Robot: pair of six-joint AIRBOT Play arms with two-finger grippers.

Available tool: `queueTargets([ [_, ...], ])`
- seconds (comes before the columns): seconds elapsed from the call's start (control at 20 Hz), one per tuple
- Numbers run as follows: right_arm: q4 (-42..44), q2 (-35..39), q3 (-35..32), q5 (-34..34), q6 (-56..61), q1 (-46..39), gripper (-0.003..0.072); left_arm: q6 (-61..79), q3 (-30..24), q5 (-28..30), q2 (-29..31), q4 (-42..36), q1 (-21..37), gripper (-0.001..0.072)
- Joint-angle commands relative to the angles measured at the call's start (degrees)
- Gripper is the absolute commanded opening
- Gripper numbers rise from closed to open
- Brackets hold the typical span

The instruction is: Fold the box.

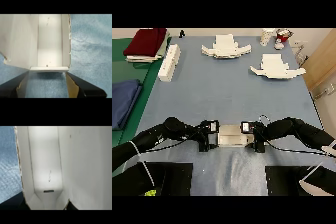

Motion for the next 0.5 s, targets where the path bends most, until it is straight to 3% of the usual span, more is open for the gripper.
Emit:
queueTargets([
  [0.0,0.02,-0.02,-0.02,0.02,-0.04,0.02,0.0442,-0.09,-0.02,-0.37,1.25,0.87,0.46,0.0701],
  [0.45,0.02,-0.02,-0.02,0.00,-0.04,0.02,0.0442,0.44,0.00,2.12,-3.56,-4.52,-3.72,0.0701],
])
